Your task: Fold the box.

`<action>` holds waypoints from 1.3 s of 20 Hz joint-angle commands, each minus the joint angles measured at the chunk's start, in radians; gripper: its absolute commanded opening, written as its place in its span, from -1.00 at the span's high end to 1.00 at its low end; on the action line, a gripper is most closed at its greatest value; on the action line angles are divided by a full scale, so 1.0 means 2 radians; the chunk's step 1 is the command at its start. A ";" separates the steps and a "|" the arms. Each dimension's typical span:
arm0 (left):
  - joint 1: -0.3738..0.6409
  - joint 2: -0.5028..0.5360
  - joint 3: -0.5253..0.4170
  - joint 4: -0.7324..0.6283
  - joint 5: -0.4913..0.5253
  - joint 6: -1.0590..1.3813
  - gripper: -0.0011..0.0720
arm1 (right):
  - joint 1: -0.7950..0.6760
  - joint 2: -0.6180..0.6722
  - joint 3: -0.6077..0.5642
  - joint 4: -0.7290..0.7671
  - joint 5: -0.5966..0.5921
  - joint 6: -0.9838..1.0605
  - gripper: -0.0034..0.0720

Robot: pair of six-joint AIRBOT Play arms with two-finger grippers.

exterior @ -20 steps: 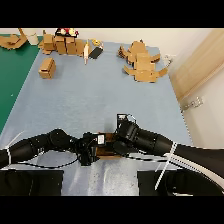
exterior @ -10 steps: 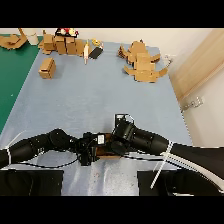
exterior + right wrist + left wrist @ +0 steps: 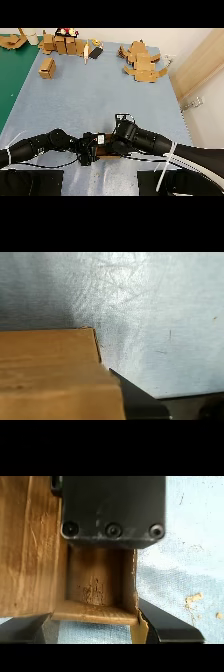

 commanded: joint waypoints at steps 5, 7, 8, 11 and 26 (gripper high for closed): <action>0.000 0.000 0.000 0.000 0.000 0.000 0.17 | 0.000 0.087 0.003 0.009 -0.005 0.042 0.12; 0.000 0.000 0.000 0.000 0.000 0.000 0.17 | -0.001 0.107 0.001 -0.007 -0.029 0.063 0.26; 0.000 0.000 0.000 0.000 0.000 0.000 0.17 | -0.003 0.115 -0.001 -0.017 -0.041 0.065 0.76; 0.000 0.000 0.000 0.000 0.000 0.000 0.17 | -0.031 0.143 -0.016 -0.029 -0.048 0.058 0.91; 0.000 0.000 0.000 0.000 0.000 0.000 0.17 | -0.464 0.004 -0.080 0.566 0.071 -0.783 0.91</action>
